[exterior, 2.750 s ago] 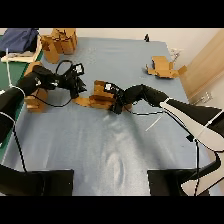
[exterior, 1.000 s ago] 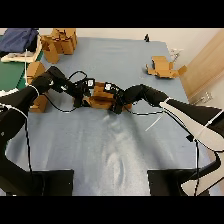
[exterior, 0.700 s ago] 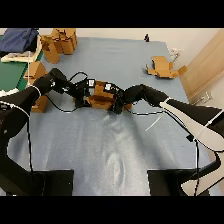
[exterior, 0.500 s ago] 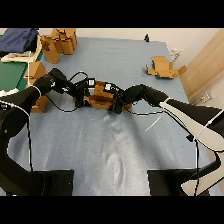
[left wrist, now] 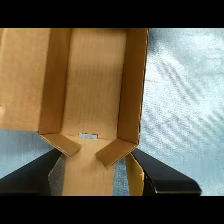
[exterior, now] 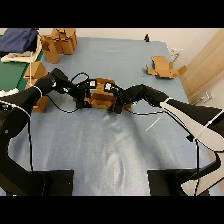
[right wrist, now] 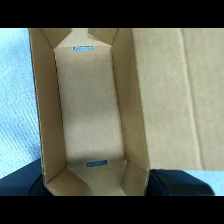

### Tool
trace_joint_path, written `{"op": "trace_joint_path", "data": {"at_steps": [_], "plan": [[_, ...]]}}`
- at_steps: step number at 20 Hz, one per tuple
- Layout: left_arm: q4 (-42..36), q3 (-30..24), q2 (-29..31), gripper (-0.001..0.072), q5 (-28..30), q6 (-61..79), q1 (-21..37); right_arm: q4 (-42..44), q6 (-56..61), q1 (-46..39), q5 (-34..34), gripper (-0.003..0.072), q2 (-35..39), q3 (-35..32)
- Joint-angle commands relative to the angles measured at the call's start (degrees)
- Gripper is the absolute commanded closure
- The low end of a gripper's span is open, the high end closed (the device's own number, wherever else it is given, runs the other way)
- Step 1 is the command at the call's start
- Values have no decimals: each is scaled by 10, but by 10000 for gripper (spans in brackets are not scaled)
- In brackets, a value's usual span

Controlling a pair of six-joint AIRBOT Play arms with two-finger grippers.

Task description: Fold the box.

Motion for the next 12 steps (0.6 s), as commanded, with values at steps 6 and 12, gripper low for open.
{"op": "trace_joint_path", "data": {"at_steps": [6, 12], "plan": [[0, 0, 0, 357, -2, 0, -2, 0, 0, 0, 1, -13, 0, 0], [0, 10, 1, 434, 0, 7, -3, 0, 0, 0, 1, -12, 0, 0]]}}
